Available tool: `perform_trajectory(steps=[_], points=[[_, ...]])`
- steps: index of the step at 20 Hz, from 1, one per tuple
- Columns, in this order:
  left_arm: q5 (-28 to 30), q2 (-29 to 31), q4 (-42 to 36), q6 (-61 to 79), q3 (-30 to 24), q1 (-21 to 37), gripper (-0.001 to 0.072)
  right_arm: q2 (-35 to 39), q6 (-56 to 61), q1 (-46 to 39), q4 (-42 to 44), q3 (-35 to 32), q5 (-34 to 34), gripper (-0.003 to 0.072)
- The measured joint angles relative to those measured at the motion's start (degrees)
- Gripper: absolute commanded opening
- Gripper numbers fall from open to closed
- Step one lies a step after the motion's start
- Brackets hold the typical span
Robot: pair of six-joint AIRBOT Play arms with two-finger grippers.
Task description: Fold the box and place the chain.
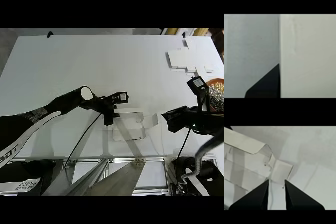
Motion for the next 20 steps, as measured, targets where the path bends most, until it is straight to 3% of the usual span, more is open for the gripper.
perform_trajectory(steps=[6, 20], points=[[2.8, 1.8, 4.6, -7.5, 0.0, -2.6, 0.0001, 0.0, -0.2, 0.0, 0.1, 0.0, -0.1, 0.0227], [3.5, 0.4, 5.5, -5.0, 0.0, -3.3, 0.0002, 0.0, -0.2, 0.0, 0.1, 0.0, -0.1, 0.0227]])
